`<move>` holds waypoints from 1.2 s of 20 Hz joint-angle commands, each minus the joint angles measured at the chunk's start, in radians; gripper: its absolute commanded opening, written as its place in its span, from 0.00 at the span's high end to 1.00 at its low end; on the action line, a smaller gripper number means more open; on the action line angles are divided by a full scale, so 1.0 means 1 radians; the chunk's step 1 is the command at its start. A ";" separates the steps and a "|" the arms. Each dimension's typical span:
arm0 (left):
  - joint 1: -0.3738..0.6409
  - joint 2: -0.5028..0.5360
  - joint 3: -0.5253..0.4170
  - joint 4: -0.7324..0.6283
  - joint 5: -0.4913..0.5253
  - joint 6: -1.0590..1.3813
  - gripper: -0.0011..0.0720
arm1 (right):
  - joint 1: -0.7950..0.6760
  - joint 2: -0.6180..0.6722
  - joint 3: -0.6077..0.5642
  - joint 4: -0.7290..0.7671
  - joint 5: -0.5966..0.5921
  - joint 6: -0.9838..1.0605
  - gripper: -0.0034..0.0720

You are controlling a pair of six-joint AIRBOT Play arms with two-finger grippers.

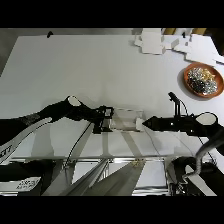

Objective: Fold the box and place the chain.

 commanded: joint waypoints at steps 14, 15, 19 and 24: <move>0.001 0.001 0.000 0.000 0.000 0.000 0.83 | 0.431 -0.190 0.254 -0.438 -0.156 0.593 0.43; 0.001 0.001 0.000 0.000 0.000 0.000 0.83 | 0.448 -0.199 0.267 -0.474 -0.156 0.653 0.44; 0.001 0.001 0.000 0.000 0.000 0.000 0.83 | 0.519 -0.241 0.304 -0.595 -0.160 0.835 0.55; 0.001 0.001 0.000 0.000 0.000 0.000 0.83 | 0.583 -0.259 0.334 -0.771 -0.152 1.070 0.63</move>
